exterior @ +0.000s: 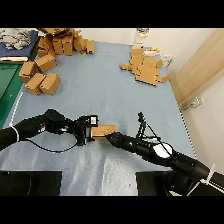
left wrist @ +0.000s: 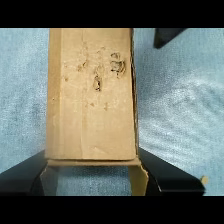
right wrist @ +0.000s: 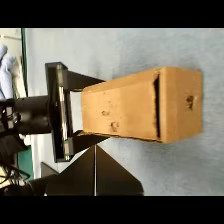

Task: Fold the box.

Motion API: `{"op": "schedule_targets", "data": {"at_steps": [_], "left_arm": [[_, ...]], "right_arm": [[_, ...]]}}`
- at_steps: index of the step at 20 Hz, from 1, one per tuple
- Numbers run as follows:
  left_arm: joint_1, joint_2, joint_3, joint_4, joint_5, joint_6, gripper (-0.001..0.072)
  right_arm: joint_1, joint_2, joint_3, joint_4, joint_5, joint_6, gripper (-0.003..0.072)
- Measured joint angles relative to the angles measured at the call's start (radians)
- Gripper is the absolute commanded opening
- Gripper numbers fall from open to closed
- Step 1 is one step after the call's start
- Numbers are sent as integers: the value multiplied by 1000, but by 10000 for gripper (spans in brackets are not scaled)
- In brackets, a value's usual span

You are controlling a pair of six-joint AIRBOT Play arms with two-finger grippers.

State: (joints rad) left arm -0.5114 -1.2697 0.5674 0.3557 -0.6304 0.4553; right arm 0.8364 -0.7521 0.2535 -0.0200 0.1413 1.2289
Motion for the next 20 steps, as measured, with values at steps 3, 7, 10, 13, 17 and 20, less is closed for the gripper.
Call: {"op": "schedule_targets", "data": {"at_steps": [3,7,10,13,17,20], "left_arm": [[0,0,0,0,0,0,477],[0,0,0,0,0,0,477],[0,0,0,0,0,0,477],[0,0,0,0,0,0,477],[0,0,0,0,0,0,477],[0,0,0,0,0,0,477]], "right_arm": [[25,-17,-9,54,-48,-11,-3],[37,-51,4,80,-83,-16,-2],[39,-67,26,83,-95,-18,-3],[40,-85,39,84,-98,-18,-3],[40,-119,46,87,-103,-18,-2],[40,-133,50,87,-102,-18,-2]]}}
